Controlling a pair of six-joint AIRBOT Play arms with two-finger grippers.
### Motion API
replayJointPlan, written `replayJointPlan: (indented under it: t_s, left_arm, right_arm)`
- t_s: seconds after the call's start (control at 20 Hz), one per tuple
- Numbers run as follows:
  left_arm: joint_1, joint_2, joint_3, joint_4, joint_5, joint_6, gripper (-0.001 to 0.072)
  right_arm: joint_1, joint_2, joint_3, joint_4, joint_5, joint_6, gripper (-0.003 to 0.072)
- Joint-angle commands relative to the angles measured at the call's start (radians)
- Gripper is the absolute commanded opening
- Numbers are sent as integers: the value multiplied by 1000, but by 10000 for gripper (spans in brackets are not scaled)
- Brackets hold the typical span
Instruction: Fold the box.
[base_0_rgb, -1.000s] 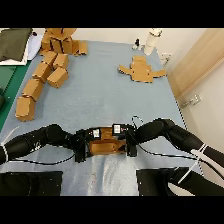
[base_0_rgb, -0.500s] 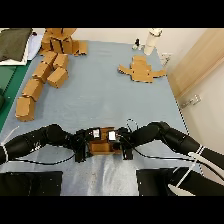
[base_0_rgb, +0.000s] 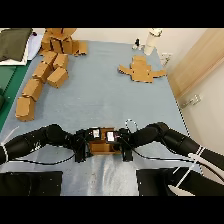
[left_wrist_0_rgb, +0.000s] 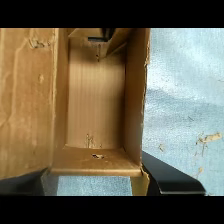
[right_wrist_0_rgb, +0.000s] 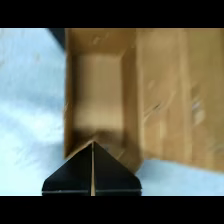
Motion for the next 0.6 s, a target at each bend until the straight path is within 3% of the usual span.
replayJointPlan:
  t_s: [0.0, 0.15, 0.25, 0.3, 0.55]
  left_arm:
    - [0, 0, 0, 0, 0, 0, 532]
    - [0, 0, 0, 0, 0, 0, 531]
    - [0, 0, 0, 0, 0, 0, 532]
    - [0, 0, 0, 0, 0, 0, 532]
    - [0, 0, 0, 0, 0, 0, 532]
  right_arm:
    - [1, 19, 0, -143, -76, 171, 24]
    - [1, 58, 0, -260, -102, 233, 26]
    - [1, 58, 0, -309, -84, 233, 205]
    - [1, 58, 0, -308, -71, 232, 236]
    - [2, 58, 0, -180, 23, 229, 237]
